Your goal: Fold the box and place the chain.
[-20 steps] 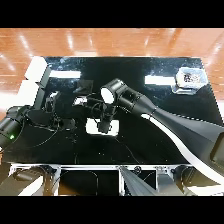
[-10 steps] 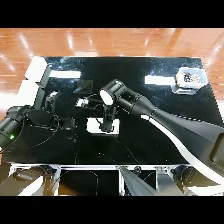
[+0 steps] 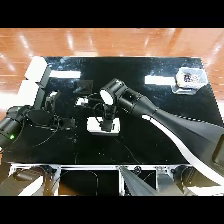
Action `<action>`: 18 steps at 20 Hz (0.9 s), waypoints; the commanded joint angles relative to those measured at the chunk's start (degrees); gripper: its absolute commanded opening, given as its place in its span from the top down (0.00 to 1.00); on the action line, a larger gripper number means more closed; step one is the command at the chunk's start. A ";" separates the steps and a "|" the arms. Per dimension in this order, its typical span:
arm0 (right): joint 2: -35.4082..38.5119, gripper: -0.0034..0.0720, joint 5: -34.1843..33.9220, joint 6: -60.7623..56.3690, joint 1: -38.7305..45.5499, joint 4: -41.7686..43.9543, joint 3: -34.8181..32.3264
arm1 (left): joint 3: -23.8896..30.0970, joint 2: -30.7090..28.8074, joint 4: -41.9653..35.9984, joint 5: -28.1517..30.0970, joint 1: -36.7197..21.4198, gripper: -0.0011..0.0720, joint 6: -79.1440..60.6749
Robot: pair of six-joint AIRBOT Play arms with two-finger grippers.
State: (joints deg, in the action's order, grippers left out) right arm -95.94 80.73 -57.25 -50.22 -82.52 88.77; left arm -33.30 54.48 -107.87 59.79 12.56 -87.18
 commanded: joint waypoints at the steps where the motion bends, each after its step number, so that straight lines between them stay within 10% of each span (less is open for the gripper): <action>1: 0.09 0.23 -0.15 0.02 -0.02 -0.24 0.02 | 0.02 -0.02 0.00 -0.07 0.00 0.21 -0.02; 18: 0.09 0.23 -1.90 0.57 0.00 -2.25 0.02 | 0.02 -0.02 0.00 -0.07 0.00 0.21 -0.02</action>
State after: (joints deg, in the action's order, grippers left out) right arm -95.90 78.83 -56.97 -50.22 -84.60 88.77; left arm -33.30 54.48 -107.87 59.70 12.56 -87.18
